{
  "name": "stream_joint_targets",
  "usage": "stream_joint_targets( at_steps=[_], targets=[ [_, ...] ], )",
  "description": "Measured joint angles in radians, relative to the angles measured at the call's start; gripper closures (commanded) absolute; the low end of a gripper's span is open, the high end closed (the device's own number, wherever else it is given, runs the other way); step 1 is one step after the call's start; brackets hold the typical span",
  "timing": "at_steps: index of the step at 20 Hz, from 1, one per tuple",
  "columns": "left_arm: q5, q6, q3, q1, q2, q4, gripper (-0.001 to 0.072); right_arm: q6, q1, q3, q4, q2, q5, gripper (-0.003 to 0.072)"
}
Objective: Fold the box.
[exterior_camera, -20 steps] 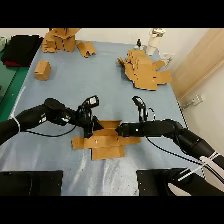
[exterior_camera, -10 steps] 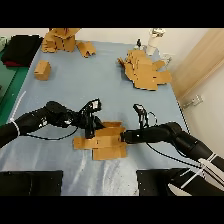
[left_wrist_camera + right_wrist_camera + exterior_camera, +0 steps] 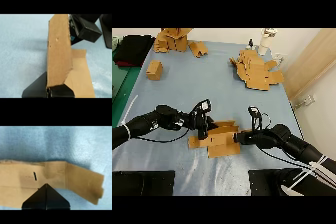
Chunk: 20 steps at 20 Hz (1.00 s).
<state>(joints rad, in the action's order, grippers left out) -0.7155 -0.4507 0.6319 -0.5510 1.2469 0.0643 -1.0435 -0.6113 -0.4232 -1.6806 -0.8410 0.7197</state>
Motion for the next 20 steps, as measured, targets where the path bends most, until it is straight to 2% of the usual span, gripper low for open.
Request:
stream_joint_targets(
  at_steps=[9,20],
  targets=[
    [-0.003,-0.032,-0.032,0.0,0.032,0.003,0.0698,0.031,-0.029,0.0,0.021,0.0,-0.11,0.0684],
    [-0.063,0.003,-0.032,0.013,0.008,0.097,0.0698,0.034,-0.035,-0.001,0.028,0.002,-0.138,0.0684]
  ],
)
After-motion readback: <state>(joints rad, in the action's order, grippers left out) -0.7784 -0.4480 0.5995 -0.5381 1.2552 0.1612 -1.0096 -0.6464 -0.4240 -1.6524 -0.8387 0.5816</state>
